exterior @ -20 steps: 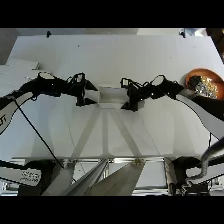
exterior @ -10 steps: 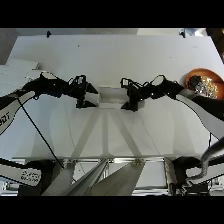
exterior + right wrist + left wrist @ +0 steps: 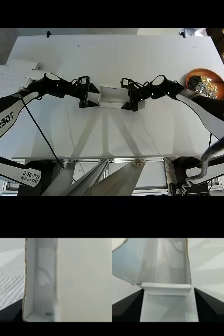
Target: Fold the box and place the chain.
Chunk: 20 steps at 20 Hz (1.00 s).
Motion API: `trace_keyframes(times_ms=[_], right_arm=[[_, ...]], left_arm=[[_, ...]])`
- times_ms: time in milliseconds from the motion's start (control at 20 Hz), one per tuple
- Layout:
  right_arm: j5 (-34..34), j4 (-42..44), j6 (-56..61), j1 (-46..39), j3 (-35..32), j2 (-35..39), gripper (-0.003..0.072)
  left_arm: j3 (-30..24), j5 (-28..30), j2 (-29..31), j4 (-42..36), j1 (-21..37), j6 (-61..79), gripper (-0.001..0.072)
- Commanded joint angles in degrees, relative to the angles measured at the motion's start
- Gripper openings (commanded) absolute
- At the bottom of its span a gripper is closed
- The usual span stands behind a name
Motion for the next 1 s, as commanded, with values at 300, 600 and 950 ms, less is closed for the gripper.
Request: trace_keyframes(times_ms=[300, 600, 950], right_arm=[[-0.1, 0.1, 0.0, 0.0, 0.0, 0.0, 0.0473], [-0.1, 0.1, 0.0, 0.0, 0.0, 0.0, 0.0473], [-0.1, 0.1, 0.0, 0.1, 0.0, 0.0, 0.0473]], left_arm=[[0.0, 0.5, 3.4, -0.3, 3.7, 0.7, 0.0706], [0.0, -1.1, 2.4, -1.7, 3.4, -1.8, 0.0705], [0.0, -1.5, 1.3, -1.6, 1.7, -2.4, 0.0705]])
